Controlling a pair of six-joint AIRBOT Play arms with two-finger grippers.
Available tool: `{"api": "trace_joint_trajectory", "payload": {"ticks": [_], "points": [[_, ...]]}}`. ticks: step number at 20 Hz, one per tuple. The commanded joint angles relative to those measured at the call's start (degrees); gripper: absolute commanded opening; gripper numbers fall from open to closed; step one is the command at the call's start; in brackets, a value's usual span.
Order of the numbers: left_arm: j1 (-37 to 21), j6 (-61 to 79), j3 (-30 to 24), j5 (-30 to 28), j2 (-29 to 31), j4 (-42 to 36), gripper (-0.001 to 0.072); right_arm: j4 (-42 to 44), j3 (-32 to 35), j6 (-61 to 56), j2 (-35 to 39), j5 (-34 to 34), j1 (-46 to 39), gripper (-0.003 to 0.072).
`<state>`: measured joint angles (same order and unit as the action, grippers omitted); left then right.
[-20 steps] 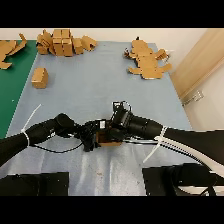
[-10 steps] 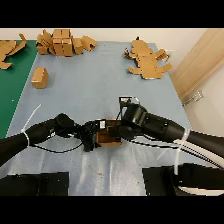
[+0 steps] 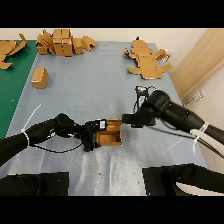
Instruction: Fold the box.
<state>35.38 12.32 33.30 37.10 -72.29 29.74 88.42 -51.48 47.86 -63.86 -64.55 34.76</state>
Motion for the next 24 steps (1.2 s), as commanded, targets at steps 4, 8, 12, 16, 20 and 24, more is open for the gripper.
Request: {"api": "trace_joint_trajectory", "payload": {"ticks": [4, 8, 12, 16, 20, 24], "points": [[-0.02, 0.02, 0.04, -0.04, 0.02, 0.00, 0.0612, 68.96, 2.62, 77.18, -13.03, 8.22, -27.52, 0.0004], [0.00, 0.02, 0.04, -0.04, 0.02, 0.00, 0.0612, 75.23, 1.84, 92.28, -18.03, -9.40, -26.60, 0.0005], [-0.02, 0.02, 0.04, -0.07, 0.02, 0.00, 0.0612, 75.54, 8.68, 98.05, -15.32, -1.86, -21.84, 0.0005], [0.00, 0.00, 0.04, -0.02, 0.02, 0.00, 0.0612, 75.45, 14.16, 104.96, -9.31, 3.54, -16.72, 0.0005], [-0.02, 0.02, 0.04, -0.07, 0.02, 0.00, 0.0612, 73.42, 19.28, 106.36, -0.13, 10.69, -13.03, 0.0006], [0.00, 0.02, 0.04, -0.04, 0.02, 0.00, 0.0612, 67.54, 23.52, 106.57, 8.13, 26.25, -8.55, 0.0006]]}}
